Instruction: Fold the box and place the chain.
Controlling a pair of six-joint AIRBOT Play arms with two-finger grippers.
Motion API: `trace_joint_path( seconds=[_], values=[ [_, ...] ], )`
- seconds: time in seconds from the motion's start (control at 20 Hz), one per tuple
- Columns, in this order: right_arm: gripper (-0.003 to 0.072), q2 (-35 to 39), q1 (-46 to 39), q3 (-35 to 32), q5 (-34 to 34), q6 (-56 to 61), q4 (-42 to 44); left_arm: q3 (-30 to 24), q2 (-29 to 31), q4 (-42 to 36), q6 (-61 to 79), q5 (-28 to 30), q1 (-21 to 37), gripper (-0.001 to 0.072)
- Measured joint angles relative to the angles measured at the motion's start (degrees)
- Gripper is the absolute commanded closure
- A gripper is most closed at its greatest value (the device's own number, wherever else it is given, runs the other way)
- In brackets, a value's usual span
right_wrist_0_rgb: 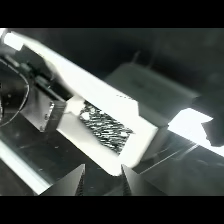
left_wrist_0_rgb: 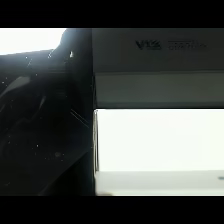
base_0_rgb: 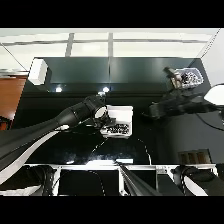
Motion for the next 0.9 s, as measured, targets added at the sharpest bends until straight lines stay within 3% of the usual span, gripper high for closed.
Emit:
trace_joint_path(
  seconds=[0.15,0.2,0.3,0.35,0.7,0.9],
  values=[
    [0.0412,5.0,-2.7,0.4,2.2,0.0,-1.3,0.0,0.0,0.0,0.0,1.0,0.2,0.0679],
    [0.0412,6.4,-3.1,0.5,3.1,0.0,-1.9,0.1,0.0,-0.1,-0.1,1.3,0.3,0.0591],
    [0.0412,8.4,-3.7,0.6,4.2,0.0,-2.3,0.7,0.2,-0.5,-0.9,1.6,0.3,0.0236],
    [0.0412,9.1,-3.9,0.6,4.5,0.0,-2.3,1.0,0.4,-0.6,-1.4,1.7,0.3,0.0186],
    [0.0412,10.6,-4.3,0.7,4.8,0.0,-4.6,3.0,8.7,5.9,5.1,-2.9,-1.8,0.0186],
    [0.0412,10.7,-4.3,0.7,4.6,0.0,-6.8,-3.9,19.0,11.3,11.4,-5.7,0.9,0.0186]
  ],
)
